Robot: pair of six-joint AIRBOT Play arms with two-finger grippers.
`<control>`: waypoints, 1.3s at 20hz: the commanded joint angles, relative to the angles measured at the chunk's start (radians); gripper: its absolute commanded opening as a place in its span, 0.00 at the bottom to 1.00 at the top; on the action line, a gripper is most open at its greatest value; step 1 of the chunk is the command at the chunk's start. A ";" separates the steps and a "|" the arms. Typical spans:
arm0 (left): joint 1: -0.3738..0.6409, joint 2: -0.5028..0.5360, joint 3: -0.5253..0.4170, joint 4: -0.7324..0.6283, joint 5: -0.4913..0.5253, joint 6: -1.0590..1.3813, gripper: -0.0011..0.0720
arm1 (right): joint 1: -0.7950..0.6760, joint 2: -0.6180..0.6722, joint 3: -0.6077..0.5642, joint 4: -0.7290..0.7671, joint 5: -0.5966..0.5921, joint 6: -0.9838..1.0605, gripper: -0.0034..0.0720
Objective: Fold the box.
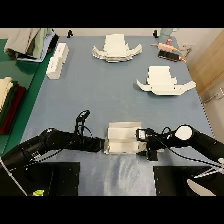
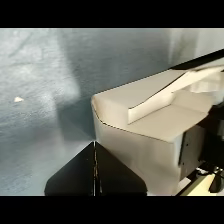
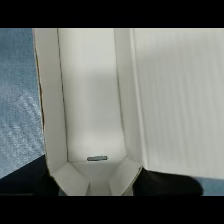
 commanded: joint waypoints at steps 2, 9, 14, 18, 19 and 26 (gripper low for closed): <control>-0.004 0.002 0.032 -0.010 -0.021 0.068 0.04 | 0.001 0.000 0.001 0.000 0.000 0.000 0.72; -0.003 0.002 0.032 -0.008 -0.026 0.068 0.62 | 0.001 0.000 0.001 0.000 0.000 0.000 0.72; -0.005 0.002 0.032 -0.042 -0.024 0.069 0.62 | 0.001 0.001 0.001 0.000 0.000 0.000 0.72; -0.004 0.000 0.032 -0.039 0.039 0.064 0.62 | 0.001 0.000 0.001 0.000 0.000 0.000 0.72; -0.005 -0.002 0.031 -0.041 0.056 0.063 0.62 | 0.001 0.000 0.001 0.000 0.000 0.000 0.72; -0.014 -0.109 0.063 -0.109 0.048 0.000 0.56 | 0.001 0.000 0.001 0.000 0.000 0.000 0.72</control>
